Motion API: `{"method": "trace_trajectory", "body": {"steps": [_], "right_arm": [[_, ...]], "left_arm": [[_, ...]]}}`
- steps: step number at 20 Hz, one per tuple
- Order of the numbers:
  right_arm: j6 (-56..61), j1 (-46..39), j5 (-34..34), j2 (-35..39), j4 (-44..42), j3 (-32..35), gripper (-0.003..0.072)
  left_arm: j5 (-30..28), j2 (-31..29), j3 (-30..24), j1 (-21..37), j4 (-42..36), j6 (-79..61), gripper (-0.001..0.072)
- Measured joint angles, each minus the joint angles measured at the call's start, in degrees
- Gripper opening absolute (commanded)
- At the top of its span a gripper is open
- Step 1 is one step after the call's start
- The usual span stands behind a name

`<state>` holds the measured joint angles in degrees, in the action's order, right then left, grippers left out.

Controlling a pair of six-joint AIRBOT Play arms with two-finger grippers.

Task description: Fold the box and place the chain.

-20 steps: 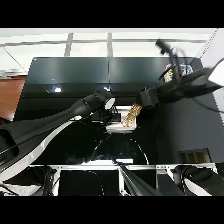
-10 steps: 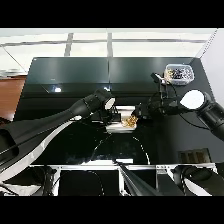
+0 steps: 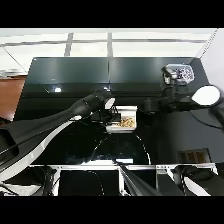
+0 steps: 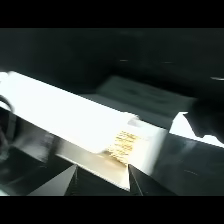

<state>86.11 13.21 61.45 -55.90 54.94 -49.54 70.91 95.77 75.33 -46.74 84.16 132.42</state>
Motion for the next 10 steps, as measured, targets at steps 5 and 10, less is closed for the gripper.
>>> {"method": "trace_trajectory", "body": {"steps": [5,10], "right_arm": [[-0.22,-9.51,6.51,6.32,9.2,-1.4,0.0375],[-0.37,-12.7,8.13,7.96,12.07,-1.6,0.0375]], "left_arm": [[-0.17,-2.16,0.11,-0.02,-2.62,-0.13,0.0591],[3.82,-12.02,-2.56,-2.21,7.74,-3.23,0.063]]}}
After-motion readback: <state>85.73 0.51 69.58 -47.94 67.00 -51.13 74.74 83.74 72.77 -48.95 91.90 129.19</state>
